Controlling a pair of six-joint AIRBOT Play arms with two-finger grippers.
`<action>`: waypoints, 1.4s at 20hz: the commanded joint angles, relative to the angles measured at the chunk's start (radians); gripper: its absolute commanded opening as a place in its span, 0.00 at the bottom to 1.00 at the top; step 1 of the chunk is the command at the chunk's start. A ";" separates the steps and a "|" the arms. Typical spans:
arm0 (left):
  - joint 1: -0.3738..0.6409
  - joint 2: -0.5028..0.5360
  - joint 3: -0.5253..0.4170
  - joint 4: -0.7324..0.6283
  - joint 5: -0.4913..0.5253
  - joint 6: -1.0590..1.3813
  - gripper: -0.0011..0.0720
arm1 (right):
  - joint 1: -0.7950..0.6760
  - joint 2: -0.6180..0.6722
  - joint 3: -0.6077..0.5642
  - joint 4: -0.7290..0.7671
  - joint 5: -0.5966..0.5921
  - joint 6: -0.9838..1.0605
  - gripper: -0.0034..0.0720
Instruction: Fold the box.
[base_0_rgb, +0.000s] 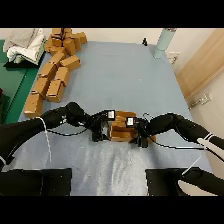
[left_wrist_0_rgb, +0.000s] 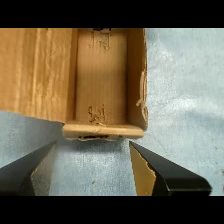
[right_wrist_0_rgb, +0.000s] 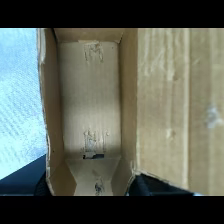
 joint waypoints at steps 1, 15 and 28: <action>-0.016 -0.008 0.009 -0.010 0.000 0.017 0.97 | 0.001 0.000 0.000 0.000 0.000 0.000 0.69; -0.045 -0.008 0.014 -0.008 -0.057 0.023 0.96 | 0.001 0.000 0.000 0.000 0.000 0.000 0.69; -0.116 -0.030 0.015 0.007 0.071 -0.082 0.96 | 0.001 0.000 0.000 0.000 0.000 0.000 0.69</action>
